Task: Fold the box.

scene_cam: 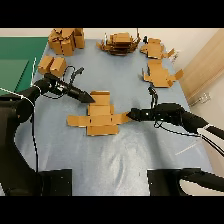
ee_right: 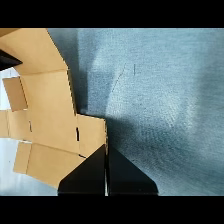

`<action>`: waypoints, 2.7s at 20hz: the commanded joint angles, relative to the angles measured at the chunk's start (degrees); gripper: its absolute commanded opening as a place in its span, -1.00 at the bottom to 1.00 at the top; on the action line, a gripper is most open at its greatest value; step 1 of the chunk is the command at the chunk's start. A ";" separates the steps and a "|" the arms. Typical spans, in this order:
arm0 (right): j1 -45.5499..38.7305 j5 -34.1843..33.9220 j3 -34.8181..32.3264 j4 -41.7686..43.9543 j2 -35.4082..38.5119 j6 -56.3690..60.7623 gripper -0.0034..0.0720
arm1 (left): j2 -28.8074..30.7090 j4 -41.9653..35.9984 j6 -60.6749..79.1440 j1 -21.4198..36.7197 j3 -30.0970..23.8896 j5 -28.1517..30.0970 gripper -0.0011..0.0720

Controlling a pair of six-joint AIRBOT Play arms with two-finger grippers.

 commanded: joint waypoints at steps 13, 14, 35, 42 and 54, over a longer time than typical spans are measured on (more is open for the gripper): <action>1.55 -4.02 0.07 -34.14 19.67 -2.99 0.11 | 1.62 -0.02 22.03 -0.35 1.73 -6.67 -0.92; 2.25 -5.66 0.07 -37.68 23.17 -3.80 0.12 | 2.58 0.00 24.70 -0.39 1.70 -7.45 -0.92; 41.31 6.14 0.07 -62.10 8.33 -6.19 0.35 | 18.67 -2.71 48.22 -2.43 -22.05 11.54 -0.94; 41.00 17.94 0.07 -65.96 1.55 -5.25 0.35 | 18.67 -2.58 48.19 -2.43 -22.43 9.81 -0.93; 33.09 28.11 0.96 -66.29 1.07 1.64 0.72 | 18.67 -2.54 44.63 -2.43 -22.43 4.46 -0.92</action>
